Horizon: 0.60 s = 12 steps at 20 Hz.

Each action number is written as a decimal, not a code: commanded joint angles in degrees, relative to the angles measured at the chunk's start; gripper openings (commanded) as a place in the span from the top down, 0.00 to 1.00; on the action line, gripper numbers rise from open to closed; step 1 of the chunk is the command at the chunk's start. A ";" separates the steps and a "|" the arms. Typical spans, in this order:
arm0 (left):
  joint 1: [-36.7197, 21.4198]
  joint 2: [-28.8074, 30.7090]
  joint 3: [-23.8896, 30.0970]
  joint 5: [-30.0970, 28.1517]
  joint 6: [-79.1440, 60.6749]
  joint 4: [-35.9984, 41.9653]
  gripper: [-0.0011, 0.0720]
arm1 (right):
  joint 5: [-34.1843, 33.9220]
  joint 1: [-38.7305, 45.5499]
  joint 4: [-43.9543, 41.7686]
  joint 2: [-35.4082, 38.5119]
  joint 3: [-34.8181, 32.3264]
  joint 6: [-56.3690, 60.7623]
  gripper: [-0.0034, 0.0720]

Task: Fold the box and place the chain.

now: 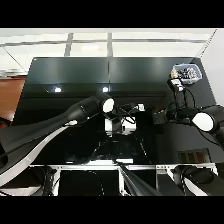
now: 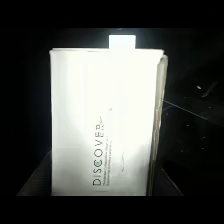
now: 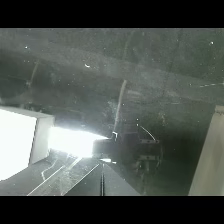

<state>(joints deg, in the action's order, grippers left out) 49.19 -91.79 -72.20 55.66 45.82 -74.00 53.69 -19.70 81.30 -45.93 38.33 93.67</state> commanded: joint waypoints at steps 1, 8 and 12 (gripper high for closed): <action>1.22 -0.39 -0.52 -1.27 4.87 -6.84 0.16 | 0.04 0.02 -0.24 0.04 -0.02 -0.02 0.94; -5.49 3.78 -6.95 11.10 12.00 -8.81 0.51 | 0.09 0.02 -0.24 0.04 -0.02 0.00 0.94; -13.92 9.64 -12.37 16.79 20.92 -9.99 0.51 | 0.20 0.02 -0.26 0.04 -0.02 0.00 0.94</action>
